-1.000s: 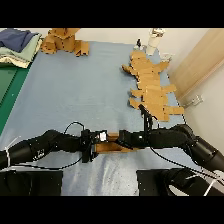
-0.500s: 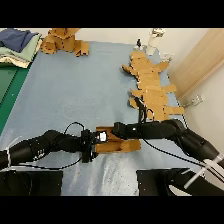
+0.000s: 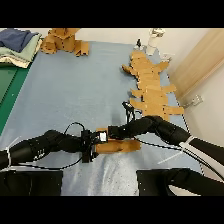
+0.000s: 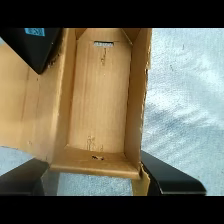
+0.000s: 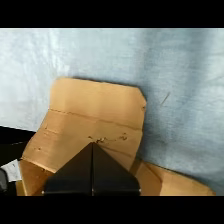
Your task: Fold the box.
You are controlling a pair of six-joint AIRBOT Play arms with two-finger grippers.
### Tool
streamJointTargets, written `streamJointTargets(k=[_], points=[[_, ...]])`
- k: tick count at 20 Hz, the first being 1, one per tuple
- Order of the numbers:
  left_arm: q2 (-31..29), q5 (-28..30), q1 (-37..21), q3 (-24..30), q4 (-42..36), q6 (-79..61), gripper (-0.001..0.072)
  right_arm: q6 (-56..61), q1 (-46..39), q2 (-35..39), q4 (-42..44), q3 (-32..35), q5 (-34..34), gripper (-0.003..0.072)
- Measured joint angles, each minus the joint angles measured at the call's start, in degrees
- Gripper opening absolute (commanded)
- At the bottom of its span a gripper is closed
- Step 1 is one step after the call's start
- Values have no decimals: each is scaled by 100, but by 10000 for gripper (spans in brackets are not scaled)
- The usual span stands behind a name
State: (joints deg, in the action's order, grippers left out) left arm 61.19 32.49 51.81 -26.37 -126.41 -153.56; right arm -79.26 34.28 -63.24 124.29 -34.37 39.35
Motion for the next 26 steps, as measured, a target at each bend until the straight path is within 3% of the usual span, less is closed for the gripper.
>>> streamJointTargets(k=[4,8,14,15,17,18,24,26], points=[[0,0,0,0,9,-2,514,-271,2,-33,-120,-61,20,1],[-2,-4,0,0,17,0,514,-372,2,369,-929,-372,212,1],[0,-4,0,0,20,0,514,-358,94,1523,-2363,-533,1604,2],[0,-7,0,0,22,0,514,-627,186,1690,-2347,-450,1899,37],[0,-4,0,0,22,0,514,-1475,415,1947,-2166,-173,2369,554],[0,-4,0,0,22,0,514,-1873,507,1993,-2146,-28,2492,611],[0,-4,0,0,24,0,514,-3681,730,1521,-2638,461,1974,611],[0,-4,0,0,24,0,514,-4063,752,1338,-2719,501,1672,539]])
